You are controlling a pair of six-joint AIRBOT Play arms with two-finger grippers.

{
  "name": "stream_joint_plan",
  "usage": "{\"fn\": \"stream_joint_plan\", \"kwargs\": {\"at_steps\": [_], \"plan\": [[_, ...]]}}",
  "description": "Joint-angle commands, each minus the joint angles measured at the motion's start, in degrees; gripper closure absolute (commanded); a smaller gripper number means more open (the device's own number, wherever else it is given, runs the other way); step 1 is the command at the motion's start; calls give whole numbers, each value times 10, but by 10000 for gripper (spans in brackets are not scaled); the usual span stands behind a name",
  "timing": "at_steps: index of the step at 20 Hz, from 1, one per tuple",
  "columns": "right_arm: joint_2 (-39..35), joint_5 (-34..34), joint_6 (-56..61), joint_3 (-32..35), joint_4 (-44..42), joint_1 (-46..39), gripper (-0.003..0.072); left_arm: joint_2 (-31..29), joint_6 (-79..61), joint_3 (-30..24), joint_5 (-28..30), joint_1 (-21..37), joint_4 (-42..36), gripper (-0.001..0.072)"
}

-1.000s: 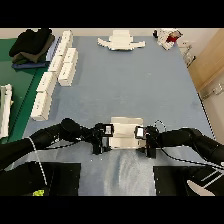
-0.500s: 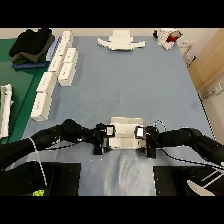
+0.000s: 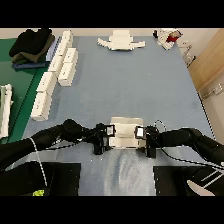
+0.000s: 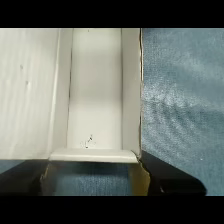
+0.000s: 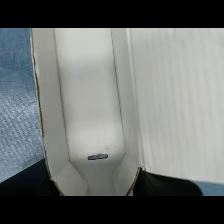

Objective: Fold the box.

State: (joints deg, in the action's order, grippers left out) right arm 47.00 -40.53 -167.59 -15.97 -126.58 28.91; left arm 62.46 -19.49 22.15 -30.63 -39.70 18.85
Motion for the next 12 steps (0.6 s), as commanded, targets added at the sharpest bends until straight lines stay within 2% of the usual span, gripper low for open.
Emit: {"fn": "stream_joint_plan", "kwargs": {"at_steps": [1, 12], "plan": [[0, 0, 0, 0, 0, 0, 121, 0, 0, 1, 0, 0, 2, 17], [0, 0, 0, 0, 0, 0, 121, 12, 19, 12, -14, 0, 22, 18]]}}
